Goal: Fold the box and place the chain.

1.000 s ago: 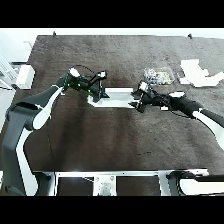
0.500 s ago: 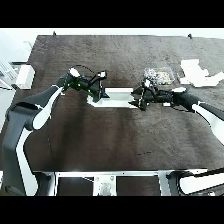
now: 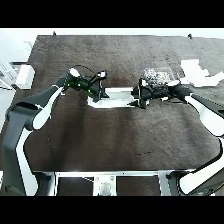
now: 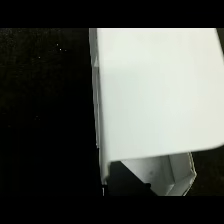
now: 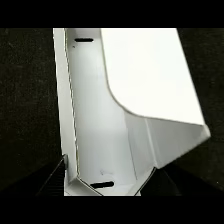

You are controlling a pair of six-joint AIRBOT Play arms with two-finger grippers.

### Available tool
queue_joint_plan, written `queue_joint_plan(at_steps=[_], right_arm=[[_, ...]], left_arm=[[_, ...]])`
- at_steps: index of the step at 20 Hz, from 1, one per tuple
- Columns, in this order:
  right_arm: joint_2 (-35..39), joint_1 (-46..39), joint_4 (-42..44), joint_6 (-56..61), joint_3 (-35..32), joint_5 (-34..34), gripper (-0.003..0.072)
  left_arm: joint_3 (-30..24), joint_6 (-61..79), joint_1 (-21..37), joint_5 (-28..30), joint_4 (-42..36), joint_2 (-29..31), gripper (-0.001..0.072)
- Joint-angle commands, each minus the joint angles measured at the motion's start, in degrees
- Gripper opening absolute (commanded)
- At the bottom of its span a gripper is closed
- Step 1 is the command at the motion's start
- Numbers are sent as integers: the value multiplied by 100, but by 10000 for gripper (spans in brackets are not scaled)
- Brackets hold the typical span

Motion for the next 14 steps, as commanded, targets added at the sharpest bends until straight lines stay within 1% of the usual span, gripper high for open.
queue_joint_plan(at_steps=[1, 6, 14], right_arm=[[-376, 0, -107, 13, 455, 437, 630], [-743, 0, -111, 0, 883, 826, 630], [-1080, 0, -105, -79, 1187, 1180, 630]], left_arm=[[-2, 2, -2, -2, 2, 0, 22], [-2, 2, -2, 0, 2, 0, 22], [-2, 2, -2, -2, 2, 0, 21]])
